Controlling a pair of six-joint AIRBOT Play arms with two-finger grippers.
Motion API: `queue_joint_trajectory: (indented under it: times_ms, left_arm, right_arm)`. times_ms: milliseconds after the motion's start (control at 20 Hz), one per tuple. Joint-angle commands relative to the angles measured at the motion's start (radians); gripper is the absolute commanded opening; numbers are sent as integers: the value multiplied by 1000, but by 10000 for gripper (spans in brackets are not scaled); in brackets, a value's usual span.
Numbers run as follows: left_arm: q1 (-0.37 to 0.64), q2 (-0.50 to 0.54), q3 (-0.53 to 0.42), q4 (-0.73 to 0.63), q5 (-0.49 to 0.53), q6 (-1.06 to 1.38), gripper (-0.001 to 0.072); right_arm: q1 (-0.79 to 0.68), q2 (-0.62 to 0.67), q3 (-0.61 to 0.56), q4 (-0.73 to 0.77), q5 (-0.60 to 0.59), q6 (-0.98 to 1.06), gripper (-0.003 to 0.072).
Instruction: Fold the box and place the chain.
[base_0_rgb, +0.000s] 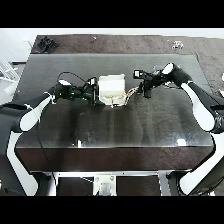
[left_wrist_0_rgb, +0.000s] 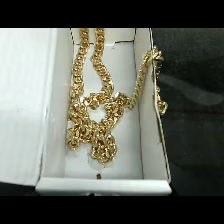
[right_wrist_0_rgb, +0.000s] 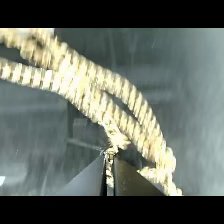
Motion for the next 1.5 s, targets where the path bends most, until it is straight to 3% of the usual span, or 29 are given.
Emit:
queue_joint_trajectory:
  times_ms: [0,350,750,1050,1450]
  left_arm:
    - [1,0,0,0,0,0,356]
    - [1,0,0,0,0,0,356]
    - [1,0,0,0,0,0,356]
    - [1,0,0,0,0,0,356]
    - [1,0,0,0,0,0,356]
  right_arm:
    - [0,89,6,65,-3,66,3]
    - [2,291,6,164,0,164,3]
    - [3,499,9,541,-2,166,2]
    - [36,539,13,725,-48,166,2]
    - [141,507,14,703,-109,182,3]
